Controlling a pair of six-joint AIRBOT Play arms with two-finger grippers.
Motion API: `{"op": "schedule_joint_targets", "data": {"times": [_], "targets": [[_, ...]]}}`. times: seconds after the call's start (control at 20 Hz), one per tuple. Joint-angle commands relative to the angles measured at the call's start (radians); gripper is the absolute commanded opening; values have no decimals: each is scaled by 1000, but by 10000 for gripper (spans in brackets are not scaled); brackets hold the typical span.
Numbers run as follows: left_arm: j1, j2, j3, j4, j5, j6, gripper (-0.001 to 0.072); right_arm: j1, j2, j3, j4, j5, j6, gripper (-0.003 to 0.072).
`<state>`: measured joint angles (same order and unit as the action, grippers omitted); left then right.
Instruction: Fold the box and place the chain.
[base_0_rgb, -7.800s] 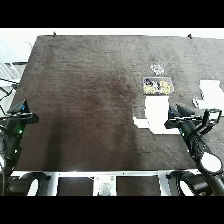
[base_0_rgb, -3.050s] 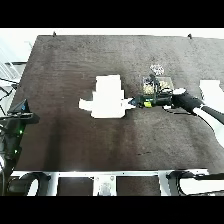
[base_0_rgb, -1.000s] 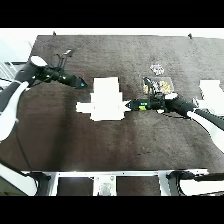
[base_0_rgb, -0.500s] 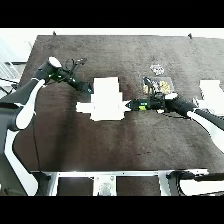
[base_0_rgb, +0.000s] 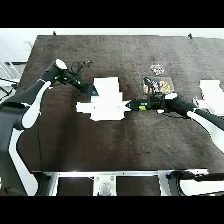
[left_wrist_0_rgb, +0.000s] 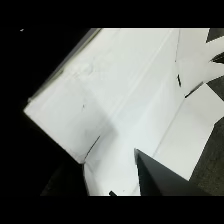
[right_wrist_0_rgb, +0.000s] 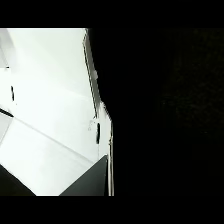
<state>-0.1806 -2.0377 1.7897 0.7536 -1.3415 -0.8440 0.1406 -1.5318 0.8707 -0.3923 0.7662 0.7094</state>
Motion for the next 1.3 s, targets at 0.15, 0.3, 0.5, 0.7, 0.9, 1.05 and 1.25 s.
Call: {"op": "schedule_joint_targets", "data": {"times": [0.15,0.3,0.5,0.7,0.9,1.05,1.25], "targets": [[-1,-37,1,-77,-19,51,406,0,0,0,-3,1,0,13],[-1,-37,2,-77,-19,60,406,0,0,0,-4,2,0,13],[-1,-37,2,-76,-20,62,405,0,0,0,-11,4,0,13],[2,-37,2,-73,-26,71,230,0,0,0,-15,4,0,13],[2,-37,2,-72,-27,95,227,0,0,0,-31,5,0,14],[2,-37,2,-73,-35,114,22,0,0,0,-38,5,0,13],[2,-35,1,-82,-65,230,20,-2,1,0,-38,5,-5,121]]}}
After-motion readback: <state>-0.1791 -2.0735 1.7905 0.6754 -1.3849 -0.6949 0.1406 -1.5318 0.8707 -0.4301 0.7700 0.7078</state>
